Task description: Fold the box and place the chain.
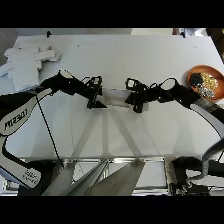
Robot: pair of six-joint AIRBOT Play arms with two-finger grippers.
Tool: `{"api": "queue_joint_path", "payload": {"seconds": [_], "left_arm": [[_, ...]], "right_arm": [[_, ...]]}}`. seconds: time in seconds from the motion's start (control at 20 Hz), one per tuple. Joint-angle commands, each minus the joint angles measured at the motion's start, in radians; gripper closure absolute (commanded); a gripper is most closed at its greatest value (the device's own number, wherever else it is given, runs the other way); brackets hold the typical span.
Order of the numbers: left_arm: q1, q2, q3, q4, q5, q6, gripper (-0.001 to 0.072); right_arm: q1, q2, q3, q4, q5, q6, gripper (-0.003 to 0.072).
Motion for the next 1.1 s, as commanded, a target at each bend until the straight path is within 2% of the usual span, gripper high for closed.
{"api": "queue_joint_path", "payload": {"seconds": [0.0, 0.15, 0.25, 0.35, 0.5, 0.65, 0.85, 0.95, 1.05], "left_arm": [[0.001, 0.0, 0.0, 0.0, -0.002, 0.0, 0.0204], [0.001, 0.0, 0.0, 0.0, -0.002, 0.0, 0.0204], [0.001, 0.0, 0.0, 0.0, -0.002, 0.0, 0.0204], [0.001, 0.0, 0.0, 0.0, -0.002, 0.0, 0.0204], [0.001, 0.0, 0.0, 0.0, -0.002, 0.0, 0.0204], [0.001, 0.0, 0.0, 0.0, -0.002, 0.0, 0.0204], [0.001, 0.0, 0.0, 0.0, -0.002, 0.0, 0.0204], [0.001, 0.0, 0.0, 0.0, -0.002, 0.0, 0.0204], [0.001, 0.0, 0.0, 0.0, -0.002, 0.0, 0.0204]], "right_arm": [[0.0, 0.078, 0.0, -0.025, 0.011, 0.11, 0.0679], [0.0, 0.179, 0.0, -0.117, 0.066, 0.209, 0.0679], [-0.008, 0.241, 0.0, -0.235, 0.098, 0.356, 0.068], [-0.063, 0.28, 0.0, -0.335, 0.138, 0.542, 0.068], [-0.2, 0.283, -0.008, -0.42, 0.241, 0.711, 0.0681], [-0.321, 0.283, -0.049, -0.426, 0.256, 0.822, 0.0682], [-0.364, 0.247, -0.139, -0.423, 0.208, 0.971, 0.0683], [-0.362, 0.196, -0.18, -0.352, 0.187, 0.972, 0.0682], [-0.362, 0.134, -0.194, -0.212, 0.179, 0.954, 0.0682]]}}
